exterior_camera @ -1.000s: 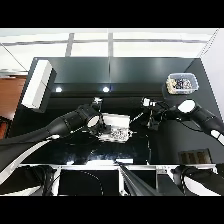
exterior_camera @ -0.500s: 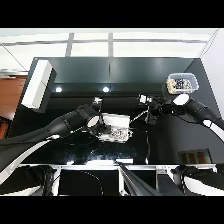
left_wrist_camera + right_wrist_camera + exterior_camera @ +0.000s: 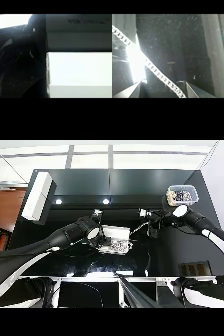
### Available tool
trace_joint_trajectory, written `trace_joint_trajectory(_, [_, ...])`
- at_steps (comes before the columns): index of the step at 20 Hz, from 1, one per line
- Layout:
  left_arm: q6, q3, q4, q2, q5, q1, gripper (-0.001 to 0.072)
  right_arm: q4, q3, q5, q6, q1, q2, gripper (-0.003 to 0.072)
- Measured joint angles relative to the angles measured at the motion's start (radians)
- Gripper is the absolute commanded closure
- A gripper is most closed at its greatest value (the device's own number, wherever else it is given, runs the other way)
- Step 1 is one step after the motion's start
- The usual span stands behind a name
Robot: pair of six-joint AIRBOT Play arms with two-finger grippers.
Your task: Fold the box and place the chain.
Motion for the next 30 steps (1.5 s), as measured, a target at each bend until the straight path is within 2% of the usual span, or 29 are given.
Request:
trace_joint_trajectory(1, [0.000,0.000,0.000,0.000,0.000,0.000,0.0679,0.000,0.000,0.000,0.003,0.000,-0.002,0.0062])
trace_joint_trajectory(2, [0.000,0.000,0.000,0.000,0.000,0.000,0.0679,0.001,0.000,0.000,0.007,0.000,-0.004,0.0256])
trace_joint_trajectory(3, [0.000,0.000,0.000,0.000,0.000,0.000,0.0680,-0.001,0.000,0.008,0.010,0.000,-0.005,0.0519])
trace_joint_trajectory(4, [0.000,0.000,0.000,0.000,0.000,0.000,0.0679,-0.001,0.000,0.005,0.014,0.000,-0.005,0.0634])
trace_joint_trajectory(5, [0.000,0.000,0.000,0.000,0.000,0.000,0.0680,-0.001,0.000,0.005,0.021,0.000,-0.006,0.0635])
trace_joint_trajectory(6, [0.000,0.000,0.000,0.000,0.000,0.000,0.0680,-0.002,0.000,0.005,0.024,0.000,-0.006,0.0673])
trace_joint_trajectory(11, [0.000,0.000,0.000,0.000,0.000,0.000,0.0679,-0.015,0.000,0.015,0.079,0.000,0.025,0.0667])
trace_joint_trajectory(15, [0.000,0.000,0.000,0.000,0.006,0.000,0.0679,-0.035,0.000,0.060,0.239,0.000,0.128,0.0667])
trace_joint_trajectory(18, [0.000,0.000,0.000,0.000,0.006,0.000,0.0679,-0.045,0.001,0.162,0.394,0.000,0.248,0.0667])
trace_joint_trajectory(24, [0.000,0.000,0.000,0.000,0.008,0.000,0.0679,-0.018,0.064,0.465,0.737,0.000,0.487,0.0667])
trace_joint_trajectory(27, [0.000,0.000,0.000,0.000,0.008,0.000,0.0680,0.091,0.110,0.546,0.906,0.000,0.554,0.0667])
trace_joint_trajectory(30, [0.000,0.000,0.000,0.000,0.008,0.000,0.0680,0.246,0.128,0.560,1.014,0.027,0.578,0.0667])
